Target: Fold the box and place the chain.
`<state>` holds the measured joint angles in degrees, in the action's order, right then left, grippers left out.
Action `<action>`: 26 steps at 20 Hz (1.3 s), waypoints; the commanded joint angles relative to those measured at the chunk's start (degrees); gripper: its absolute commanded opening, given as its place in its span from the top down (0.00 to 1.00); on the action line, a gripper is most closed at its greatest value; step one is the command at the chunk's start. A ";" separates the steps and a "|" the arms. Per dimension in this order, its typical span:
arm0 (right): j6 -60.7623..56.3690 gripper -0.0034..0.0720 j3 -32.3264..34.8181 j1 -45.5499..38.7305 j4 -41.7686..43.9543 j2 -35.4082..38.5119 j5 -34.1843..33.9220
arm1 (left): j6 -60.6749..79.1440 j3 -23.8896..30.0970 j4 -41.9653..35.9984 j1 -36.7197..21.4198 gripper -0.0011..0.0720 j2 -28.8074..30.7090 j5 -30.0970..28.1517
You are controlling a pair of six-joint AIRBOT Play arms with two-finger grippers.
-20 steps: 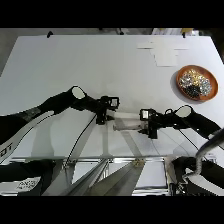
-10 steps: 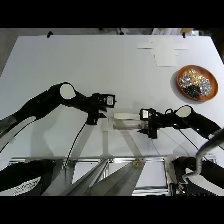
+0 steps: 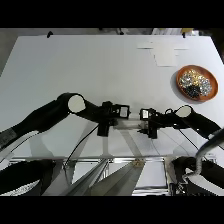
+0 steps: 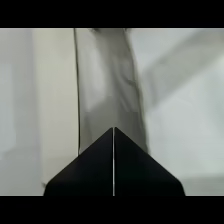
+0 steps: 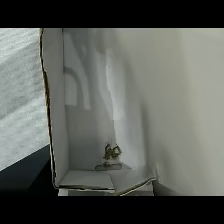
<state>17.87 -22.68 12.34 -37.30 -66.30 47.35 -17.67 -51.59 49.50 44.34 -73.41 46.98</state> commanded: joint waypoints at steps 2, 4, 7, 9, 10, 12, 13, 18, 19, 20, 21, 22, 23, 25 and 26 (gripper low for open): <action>0.00 0.34 -0.04 -0.02 0.00 0.00 0.02 | -14.47 -0.02 -2.36 0.92 0.98 -3.98 -21.42; 0.00 0.34 -0.04 -0.02 0.00 0.00 0.02 | -18.82 -0.04 -2.38 0.92 0.98 -7.21 -25.05; 0.02 0.34 -0.04 -0.02 0.00 0.00 0.02 | -21.40 -0.02 -2.58 0.94 0.98 -10.91 -24.44; 0.00 0.34 -0.04 -0.02 0.00 0.00 0.02 | -22.80 -0.02 -2.58 1.03 0.98 -11.91 -23.82; 0.00 0.34 -0.04 -0.02 0.00 0.00 0.02 | -22.88 -0.02 -2.58 1.03 0.98 -11.82 -23.28; 0.00 0.34 -0.04 -0.02 0.00 0.00 0.02 | -22.88 -0.02 -2.56 0.92 0.98 -11.04 -21.40; 0.02 0.34 -0.04 -0.02 0.00 0.00 0.02 | -22.86 -0.02 -2.51 0.85 0.98 -10.38 -20.59; 0.00 0.34 -0.04 -0.02 0.00 0.00 0.02 | -22.84 -0.02 -0.02 -0.87 0.98 -3.63 -16.90; 0.02 0.34 -0.04 -0.02 0.00 0.00 0.02 | -22.82 -0.02 1.97 -1.25 0.98 -1.90 -14.78; 0.00 0.34 -0.04 -0.02 0.00 0.00 0.02 | -22.82 -0.02 4.26 -1.64 0.98 -0.39 -12.07; 0.02 0.34 -0.04 -0.02 0.00 0.00 0.02 | -22.82 -0.02 6.60 -1.95 0.98 0.90 -8.09; 0.02 0.34 -0.04 -0.02 0.00 -0.02 0.04 | -22.82 -0.02 8.52 -2.08 0.98 1.55 -3.87; 0.00 0.34 -0.04 -0.02 0.00 -0.02 0.02 | -22.77 0.09 10.01 -2.27 0.98 1.51 0.57; 0.00 0.34 -0.04 -0.02 0.00 0.00 0.02 | -22.01 2.05 10.88 -2.27 0.98 0.96 3.80; 0.02 0.34 -0.04 -0.02 0.00 0.00 0.02 | -20.81 3.48 10.56 -2.27 0.98 0.70 3.56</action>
